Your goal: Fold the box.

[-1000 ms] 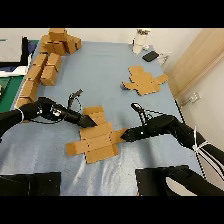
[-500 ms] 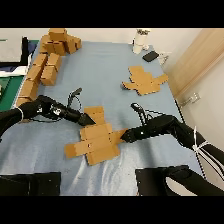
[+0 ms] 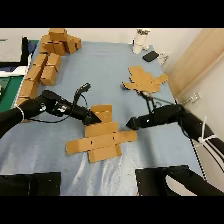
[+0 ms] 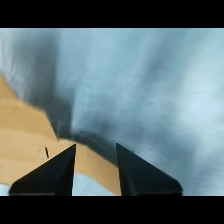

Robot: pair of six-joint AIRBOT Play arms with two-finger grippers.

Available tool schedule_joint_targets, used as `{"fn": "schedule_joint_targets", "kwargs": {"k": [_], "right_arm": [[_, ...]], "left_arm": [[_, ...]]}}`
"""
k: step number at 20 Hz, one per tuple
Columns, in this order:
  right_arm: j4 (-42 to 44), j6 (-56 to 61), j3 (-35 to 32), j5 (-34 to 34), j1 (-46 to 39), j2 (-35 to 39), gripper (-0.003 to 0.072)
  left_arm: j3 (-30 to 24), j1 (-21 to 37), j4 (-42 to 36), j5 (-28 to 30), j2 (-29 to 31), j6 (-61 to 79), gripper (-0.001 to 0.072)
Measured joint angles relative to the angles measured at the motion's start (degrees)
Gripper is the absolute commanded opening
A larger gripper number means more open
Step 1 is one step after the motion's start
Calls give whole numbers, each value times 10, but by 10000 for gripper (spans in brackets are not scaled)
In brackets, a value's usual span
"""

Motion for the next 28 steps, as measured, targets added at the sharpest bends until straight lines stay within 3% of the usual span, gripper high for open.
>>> {"fn": "schedule_joint_targets", "kwargs": {"k": [2, 5, 9, 13, 22, 28], "right_arm": [[-27, 32, 38, -9, -15, 0, 260], [-33, 61, 67, -19, -23, 0, 5], [-25, 76, 73, -28, -12, -2, 4], [-21, 89, 73, -4, 20, -3, 4], [-21, 93, 72, 66, 62, -3, 4], [-22, 94, 72, 73, 66, -3, 4]], "left_arm": [[-3, -32, -4, 38, 22, 47, 7], [-25, -75, -50, 97, 57, 147, 7], [-76, -98, -132, 136, 86, 288, 10], [-113, -103, -155, 167, 87, 385, 10], [-129, -126, -131, 202, 78, 436, 9], [-136, -133, -178, 222, 98, 460, 9]]}}
